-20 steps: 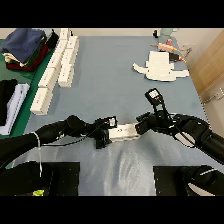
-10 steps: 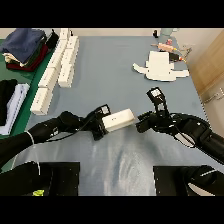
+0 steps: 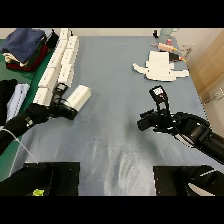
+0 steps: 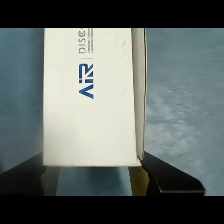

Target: Fold the box.

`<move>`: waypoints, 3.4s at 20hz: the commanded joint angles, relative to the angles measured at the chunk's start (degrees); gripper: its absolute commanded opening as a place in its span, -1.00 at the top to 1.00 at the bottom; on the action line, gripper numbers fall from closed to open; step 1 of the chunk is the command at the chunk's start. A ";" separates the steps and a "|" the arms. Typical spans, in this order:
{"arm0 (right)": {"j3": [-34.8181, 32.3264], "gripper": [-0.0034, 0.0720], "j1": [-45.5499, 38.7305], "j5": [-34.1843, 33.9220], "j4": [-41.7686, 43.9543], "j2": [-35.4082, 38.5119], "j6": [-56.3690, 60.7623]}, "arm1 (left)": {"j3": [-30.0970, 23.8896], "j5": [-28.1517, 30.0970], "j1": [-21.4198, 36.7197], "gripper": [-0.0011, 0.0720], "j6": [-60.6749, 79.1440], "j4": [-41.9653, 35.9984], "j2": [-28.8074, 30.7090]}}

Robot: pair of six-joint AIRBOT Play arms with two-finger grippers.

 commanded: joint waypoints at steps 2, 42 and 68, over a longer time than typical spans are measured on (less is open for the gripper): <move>0.04 0.90 -0.02 -0.28 -0.42 -0.04 0.44 | 0.11 -1.29 12.48 -0.45 -9.29 6.05 0.13; 0.02 0.90 -0.02 -0.15 -0.39 -0.07 0.44 | 22.12 3.91 5.20 -0.93 -16.57 4.50 -25.73; 2.56 0.90 -0.02 4.09 1.20 -1.64 0.42 | 24.72 -41.94 10.95 0.95 -30.86 5.97 -2.43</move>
